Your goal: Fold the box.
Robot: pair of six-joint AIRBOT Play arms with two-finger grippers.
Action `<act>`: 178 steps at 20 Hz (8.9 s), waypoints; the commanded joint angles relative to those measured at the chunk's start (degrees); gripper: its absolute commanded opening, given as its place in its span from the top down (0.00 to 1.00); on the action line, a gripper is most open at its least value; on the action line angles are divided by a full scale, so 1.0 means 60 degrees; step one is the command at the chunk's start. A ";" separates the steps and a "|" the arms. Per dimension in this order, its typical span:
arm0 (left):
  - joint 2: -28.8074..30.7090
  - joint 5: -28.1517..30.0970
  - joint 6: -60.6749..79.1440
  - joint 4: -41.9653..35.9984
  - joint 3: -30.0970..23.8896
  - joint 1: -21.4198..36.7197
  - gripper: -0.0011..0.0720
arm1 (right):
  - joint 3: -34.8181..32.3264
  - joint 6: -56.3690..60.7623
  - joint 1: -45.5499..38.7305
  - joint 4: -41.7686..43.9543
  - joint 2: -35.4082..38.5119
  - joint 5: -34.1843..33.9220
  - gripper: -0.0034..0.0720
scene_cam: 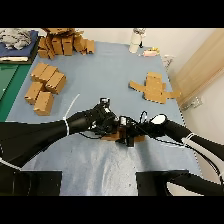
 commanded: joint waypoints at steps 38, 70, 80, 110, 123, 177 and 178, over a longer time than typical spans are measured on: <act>0.2422 -0.4309 0.1974 0.1231 -0.0157 0.0011 0.97 | 0.0000 0.0000 0.0004 -0.0175 0.0000 0.0018 0.16; 0.2255 0.2973 2.3292 -0.8389 -0.4065 0.3497 0.03 | 0.0000 0.0004 0.0004 -0.0175 0.0000 -0.0007 0.16; 0.2011 0.3501 2.3289 -0.8903 -0.4065 0.2983 0.03 | 0.0000 0.0004 0.0004 -0.0171 0.0000 -0.0011 0.16; 0.1712 0.3931 2.3332 -0.9559 -0.4062 0.2903 0.03 | 0.0000 0.0000 0.0004 -0.0175 0.0000 -0.0011 0.16; 0.1716 0.3832 2.3569 -0.9533 -0.4062 0.2867 0.33 | 0.0000 0.0000 0.0004 -0.0171 0.0000 -0.0011 0.16; 0.1716 0.3832 2.3569 -0.9533 -0.4062 0.2867 0.33 | 0.0157 1.6648 -0.2499 -0.4033 0.3144 0.2178 0.00; 0.1716 0.3832 2.3569 -0.9533 -0.4062 0.2867 0.33 | 0.0149 1.7256 -0.2495 -0.3989 0.3147 0.2565 0.00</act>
